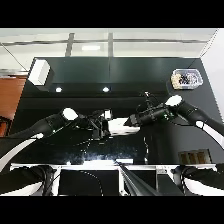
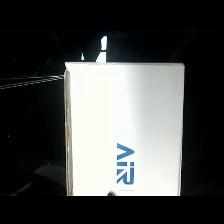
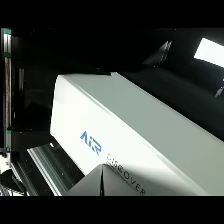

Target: Fold the box and place the chain.

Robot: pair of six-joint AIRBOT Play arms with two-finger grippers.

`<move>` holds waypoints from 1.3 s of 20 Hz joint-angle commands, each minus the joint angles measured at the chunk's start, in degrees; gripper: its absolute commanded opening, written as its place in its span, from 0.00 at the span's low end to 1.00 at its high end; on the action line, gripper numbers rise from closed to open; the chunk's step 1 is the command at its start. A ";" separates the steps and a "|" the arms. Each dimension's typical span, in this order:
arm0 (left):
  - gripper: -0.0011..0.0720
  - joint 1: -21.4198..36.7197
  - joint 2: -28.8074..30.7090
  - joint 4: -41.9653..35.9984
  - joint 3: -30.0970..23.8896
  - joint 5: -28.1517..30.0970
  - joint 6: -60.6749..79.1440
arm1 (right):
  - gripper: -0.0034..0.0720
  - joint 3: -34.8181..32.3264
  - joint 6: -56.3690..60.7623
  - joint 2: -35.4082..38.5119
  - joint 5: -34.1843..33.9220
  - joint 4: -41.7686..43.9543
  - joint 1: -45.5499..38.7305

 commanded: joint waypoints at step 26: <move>0.98 -1.81 10.56 13.29 7.45 -12.85 -26.05 | 0.06 8.20 4.26 26.60 16.15 -6.34 -32.37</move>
